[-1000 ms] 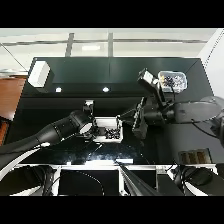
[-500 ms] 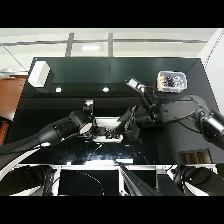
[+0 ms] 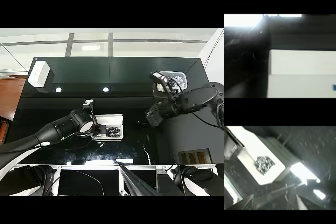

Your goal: Fold the box and place the chain.

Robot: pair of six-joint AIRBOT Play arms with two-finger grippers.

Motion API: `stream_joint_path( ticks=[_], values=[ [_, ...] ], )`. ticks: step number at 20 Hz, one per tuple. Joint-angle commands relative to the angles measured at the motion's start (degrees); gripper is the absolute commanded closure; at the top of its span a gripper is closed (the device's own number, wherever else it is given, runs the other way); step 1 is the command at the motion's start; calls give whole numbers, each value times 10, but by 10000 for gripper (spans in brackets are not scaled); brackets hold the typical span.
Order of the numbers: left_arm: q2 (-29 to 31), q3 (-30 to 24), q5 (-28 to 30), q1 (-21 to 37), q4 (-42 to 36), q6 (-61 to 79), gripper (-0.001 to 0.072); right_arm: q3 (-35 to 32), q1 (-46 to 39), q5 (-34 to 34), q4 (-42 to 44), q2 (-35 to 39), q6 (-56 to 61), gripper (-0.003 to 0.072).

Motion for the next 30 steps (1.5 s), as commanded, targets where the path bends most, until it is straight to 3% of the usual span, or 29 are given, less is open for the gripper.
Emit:
stream_joint_path(
  ticks=[1,5,7,10,12,16,18,20,23,26,30],
  values=[
    [2,25,-53,0,7,13,-4,0,-35,-27,-15,1,10,76],
    [28,50,-119,0,13,124,-4,0,-35,1,-15,1,10,75],
    [61,50,-138,1,21,153,-4,0,-35,7,-17,1,10,76],
    [111,50,-212,10,46,192,-4,0,-35,35,-17,1,10,75],
    [153,44,-221,26,50,237,-4,0,-35,37,-17,1,10,75],
    [260,9,-185,68,59,309,-4,0,-35,36,-25,1,10,75],
    [310,-22,-173,125,62,320,-4,0,-35,41,-36,1,14,76],
    [338,-64,-163,200,15,332,-4,0,-35,55,-43,1,29,76],
    [347,-122,-137,296,-98,487,-3,0,-35,82,-44,1,59,75],
    [339,-164,-120,354,-269,788,-1,0,-35,89,-48,1,64,75],
    [311,-186,4,354,-309,987,3,0,-33,75,-88,1,63,75]
  ],
)
